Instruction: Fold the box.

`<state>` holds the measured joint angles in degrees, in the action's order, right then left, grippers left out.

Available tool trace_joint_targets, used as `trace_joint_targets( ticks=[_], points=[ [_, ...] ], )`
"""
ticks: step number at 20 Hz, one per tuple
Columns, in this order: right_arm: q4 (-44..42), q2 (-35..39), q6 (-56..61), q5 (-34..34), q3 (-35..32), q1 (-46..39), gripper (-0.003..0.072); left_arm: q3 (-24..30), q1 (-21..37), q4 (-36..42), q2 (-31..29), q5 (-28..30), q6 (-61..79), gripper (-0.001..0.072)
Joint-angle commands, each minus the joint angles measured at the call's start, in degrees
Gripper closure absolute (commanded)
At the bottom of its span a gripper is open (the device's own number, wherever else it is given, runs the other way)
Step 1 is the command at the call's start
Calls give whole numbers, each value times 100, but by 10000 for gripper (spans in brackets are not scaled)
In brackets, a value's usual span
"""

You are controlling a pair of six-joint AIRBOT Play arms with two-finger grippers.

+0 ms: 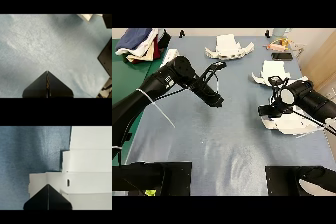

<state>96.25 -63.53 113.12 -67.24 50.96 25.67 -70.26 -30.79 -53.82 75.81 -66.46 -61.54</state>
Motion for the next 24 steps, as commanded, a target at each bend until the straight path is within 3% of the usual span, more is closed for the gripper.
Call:
trace_joint_targets(
  ticks=[1, 15, 22, 24],
  points=[
    [-2, -2, 2, 0, 4, 0, 682, 2, 4, 0, -2, 2, 2, 694],
    [-190, -2, 7, 28, 4, 0, 682, 2, 4, 4, -2, 15, 0, 694],
    [-1198, -2, 50, 439, 44, 0, 682, 2, 4, 118, -2, 752, 0, 695],
    [-901, -2, 20, 426, 487, -81, 679, 2, 4, 216, -2, 841, 2, 694]
  ],
)
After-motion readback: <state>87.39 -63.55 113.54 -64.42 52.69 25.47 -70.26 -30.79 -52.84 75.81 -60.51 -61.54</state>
